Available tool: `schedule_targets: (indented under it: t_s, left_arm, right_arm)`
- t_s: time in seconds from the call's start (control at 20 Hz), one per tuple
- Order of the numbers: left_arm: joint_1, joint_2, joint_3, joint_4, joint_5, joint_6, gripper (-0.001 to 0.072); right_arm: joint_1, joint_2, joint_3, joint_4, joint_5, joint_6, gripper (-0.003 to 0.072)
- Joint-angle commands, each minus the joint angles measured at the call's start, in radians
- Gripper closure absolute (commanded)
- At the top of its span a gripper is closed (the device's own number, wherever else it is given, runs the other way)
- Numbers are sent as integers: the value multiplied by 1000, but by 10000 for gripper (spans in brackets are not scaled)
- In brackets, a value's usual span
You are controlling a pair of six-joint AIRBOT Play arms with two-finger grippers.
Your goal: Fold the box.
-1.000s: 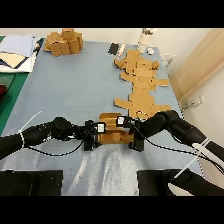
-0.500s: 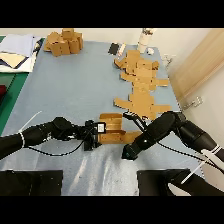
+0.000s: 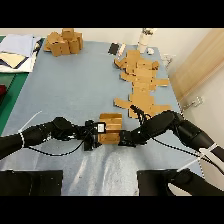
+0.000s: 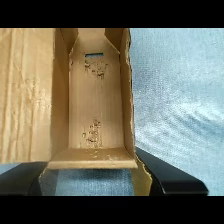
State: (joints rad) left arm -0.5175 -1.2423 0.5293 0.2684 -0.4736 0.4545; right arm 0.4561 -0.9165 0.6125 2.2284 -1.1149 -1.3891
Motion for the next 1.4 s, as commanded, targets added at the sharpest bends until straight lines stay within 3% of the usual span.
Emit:
schedule_targets:
  t_s: [0.0, 0.25, 0.5, 0.7, 1.05, 1.35]
  left_arm:
    - [0, 0, 0, 0, -1, 0, 99]
    - [0, 0, 0, 0, -9, 0, 99]
    - [0, 0, 0, 0, -8, 0, 99]
    - [0, 0, 0, 0, -8, 0, 99]
    - [0, 0, 1, 0, -8, 0, 98]
    - [0, 0, 0, 0, -8, 0, 99]
  right_arm:
    - [0, -7, 13, 31, 116, 87, 681]
    - [-3, -66, 87, 26, 324, -11, 682]
    - [-1, -302, 161, 23, 346, -175, 682]
    - [0, -378, 167, 19, 309, -272, 682]
    - [-3, -365, 172, -5, 299, -365, 683]
    - [-27, -122, 243, -301, 164, -365, 683]
